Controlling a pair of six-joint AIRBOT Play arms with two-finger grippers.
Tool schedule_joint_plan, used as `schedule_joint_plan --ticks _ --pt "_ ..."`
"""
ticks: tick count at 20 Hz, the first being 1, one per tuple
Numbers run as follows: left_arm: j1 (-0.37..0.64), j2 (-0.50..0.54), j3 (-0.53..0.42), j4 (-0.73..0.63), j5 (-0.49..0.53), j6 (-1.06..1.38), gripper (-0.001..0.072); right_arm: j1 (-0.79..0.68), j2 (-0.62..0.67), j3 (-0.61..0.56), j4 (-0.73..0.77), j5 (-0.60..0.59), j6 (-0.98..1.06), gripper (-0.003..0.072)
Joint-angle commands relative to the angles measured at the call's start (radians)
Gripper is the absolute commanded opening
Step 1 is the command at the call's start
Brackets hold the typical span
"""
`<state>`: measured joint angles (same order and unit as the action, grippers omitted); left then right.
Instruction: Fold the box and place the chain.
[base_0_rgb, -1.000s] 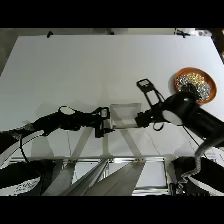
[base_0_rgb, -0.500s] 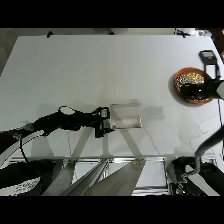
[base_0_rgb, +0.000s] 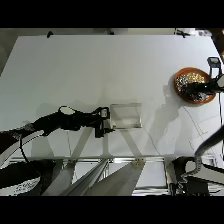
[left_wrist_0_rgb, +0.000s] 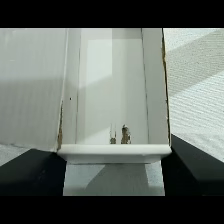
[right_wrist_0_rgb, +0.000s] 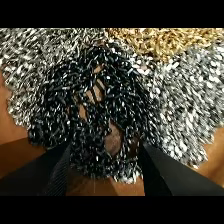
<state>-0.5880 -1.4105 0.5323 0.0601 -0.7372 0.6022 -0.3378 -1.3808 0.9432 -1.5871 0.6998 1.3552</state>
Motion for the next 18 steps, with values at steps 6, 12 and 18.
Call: schedule_joint_plan --ticks 6,12,18 --pt "0.000 0.001 0.001 0.000 0.000 0.000 0.0209 -0.010 -0.180 0.037 0.129 0.057 -0.050 0.0468" --pt "0.001 0.001 0.001 0.000 0.001 0.000 0.0209 -0.010 -0.152 0.038 0.130 0.111 -0.047 0.0019" --pt "0.000 0.001 0.001 0.000 0.000 0.000 0.0208 -0.010 0.012 0.038 0.129 0.112 -0.048 0.0011"
